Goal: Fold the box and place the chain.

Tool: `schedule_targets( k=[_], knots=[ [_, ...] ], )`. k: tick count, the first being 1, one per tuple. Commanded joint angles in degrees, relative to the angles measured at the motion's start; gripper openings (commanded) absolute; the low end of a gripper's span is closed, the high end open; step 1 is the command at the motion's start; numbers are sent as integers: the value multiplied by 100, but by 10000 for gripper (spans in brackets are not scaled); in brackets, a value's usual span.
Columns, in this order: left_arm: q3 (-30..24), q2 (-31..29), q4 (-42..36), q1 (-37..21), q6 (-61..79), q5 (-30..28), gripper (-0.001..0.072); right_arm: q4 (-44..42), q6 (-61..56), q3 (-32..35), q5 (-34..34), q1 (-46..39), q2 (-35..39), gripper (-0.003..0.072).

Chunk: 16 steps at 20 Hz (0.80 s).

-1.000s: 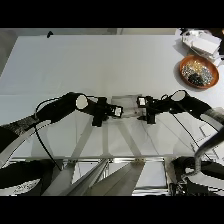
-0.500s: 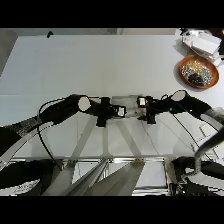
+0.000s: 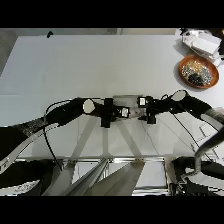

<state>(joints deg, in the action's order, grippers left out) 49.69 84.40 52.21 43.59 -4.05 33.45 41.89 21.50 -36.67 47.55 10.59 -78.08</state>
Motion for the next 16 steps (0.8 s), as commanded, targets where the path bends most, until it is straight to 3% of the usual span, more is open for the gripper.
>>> schedule_targets(
  k=[1, 4, 6, 10, 16],
  knots=[
    [0, 9, -35, 20, -2, -55, 334, -9, -7, 2, -4, 7, -2, 403],
    [0, -4, -28, 13, -33, -11, 299, -9, -4, 2, -4, 4, -2, 403],
    [-4, -101, 90, -94, -350, 208, 5, -7, -4, 2, -4, 7, -2, 403],
    [-83, -494, 494, -564, -1349, 748, 4, -7, -7, 4, -7, 7, -2, 403],
    [-516, -1600, 271, -1241, -1971, 962, 4, -9, -4, 2, -4, 7, -2, 403]
  ],
)
